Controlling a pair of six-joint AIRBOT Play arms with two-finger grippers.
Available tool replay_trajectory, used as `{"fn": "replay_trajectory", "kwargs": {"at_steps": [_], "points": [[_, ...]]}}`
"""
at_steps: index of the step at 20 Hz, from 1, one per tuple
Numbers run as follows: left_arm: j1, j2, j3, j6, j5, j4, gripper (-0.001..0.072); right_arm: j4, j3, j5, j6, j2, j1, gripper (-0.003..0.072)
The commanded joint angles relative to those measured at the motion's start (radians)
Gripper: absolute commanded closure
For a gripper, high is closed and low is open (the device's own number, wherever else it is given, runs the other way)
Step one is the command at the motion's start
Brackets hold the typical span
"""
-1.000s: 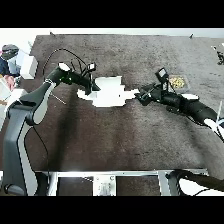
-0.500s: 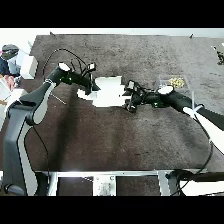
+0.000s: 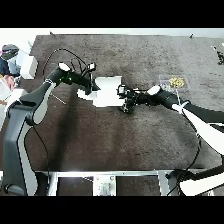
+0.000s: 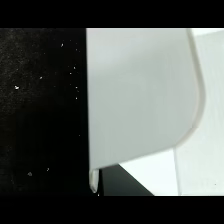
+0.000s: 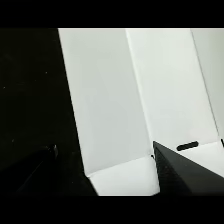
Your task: Fold the box and place the chain.
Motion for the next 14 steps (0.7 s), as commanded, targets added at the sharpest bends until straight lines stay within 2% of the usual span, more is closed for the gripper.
{"fn": "replay_trajectory", "kwargs": {"at_steps": [1, 7, 14], "points": [[0.001, -0.001, 0.000, 0.000, -0.001, 0.000, 0.0697, -0.014, 0.035, -0.057, 0.038, -0.007, -0.003, -0.0014], [0.001, -0.001, 0.000, 0.000, -0.001, 0.000, 0.0697, -0.033, 0.054, -0.056, 0.063, 0.046, -0.041, -0.0014], [0.000, -0.001, 0.000, 0.000, -0.001, -0.001, 0.0697, -0.033, 0.216, 0.036, 0.063, -0.045, -0.071, -0.0015]]}}
